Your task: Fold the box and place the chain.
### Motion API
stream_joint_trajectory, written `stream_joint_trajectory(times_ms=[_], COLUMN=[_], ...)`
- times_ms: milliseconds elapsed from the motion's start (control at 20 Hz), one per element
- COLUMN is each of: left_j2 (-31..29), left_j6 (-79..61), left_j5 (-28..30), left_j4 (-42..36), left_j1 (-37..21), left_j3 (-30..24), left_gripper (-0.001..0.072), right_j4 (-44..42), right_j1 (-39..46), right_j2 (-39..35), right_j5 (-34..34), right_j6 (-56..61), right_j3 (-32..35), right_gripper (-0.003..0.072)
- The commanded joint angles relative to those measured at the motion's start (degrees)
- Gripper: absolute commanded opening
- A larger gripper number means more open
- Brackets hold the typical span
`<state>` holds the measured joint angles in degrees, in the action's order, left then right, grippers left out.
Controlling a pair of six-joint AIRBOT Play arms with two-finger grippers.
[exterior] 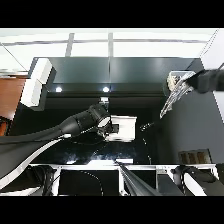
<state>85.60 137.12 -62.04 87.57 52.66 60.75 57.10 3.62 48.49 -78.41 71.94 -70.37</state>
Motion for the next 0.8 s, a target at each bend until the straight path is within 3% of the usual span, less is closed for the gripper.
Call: stream_joint_trajectory(times_ms=[0,300,650,750], left_j2=[0.0,0.0,0.0,0.0], left_j6=[0.0,0.0,0.0,0.0], left_j5=[-0.1,0.1,0.5,0.5], left_j4=[0.0,0.0,0.0,0.0], left_j1=[0.0,0.0,0.0,0.0], left_j3=[0.0,0.0,0.0,0.0], left_gripper=[0.0028,0.0028,0.0028,0.0028], right_j4=[-4.0,-11.4,-26.4,-26.4], right_j1=[-5.4,-13.2,-13.6,-13.6], right_j2=[-1.6,-1.6,-1.5,-1.4], right_j5=[-5.7,-6.2,-1.8,-1.0], right_j6=[-1.0,-1.0,-0.3,-0.4], right_j3=[4.3,4.3,4.3,4.4], right_gripper=[0.0007,0.0007,0.0007,0.0007])
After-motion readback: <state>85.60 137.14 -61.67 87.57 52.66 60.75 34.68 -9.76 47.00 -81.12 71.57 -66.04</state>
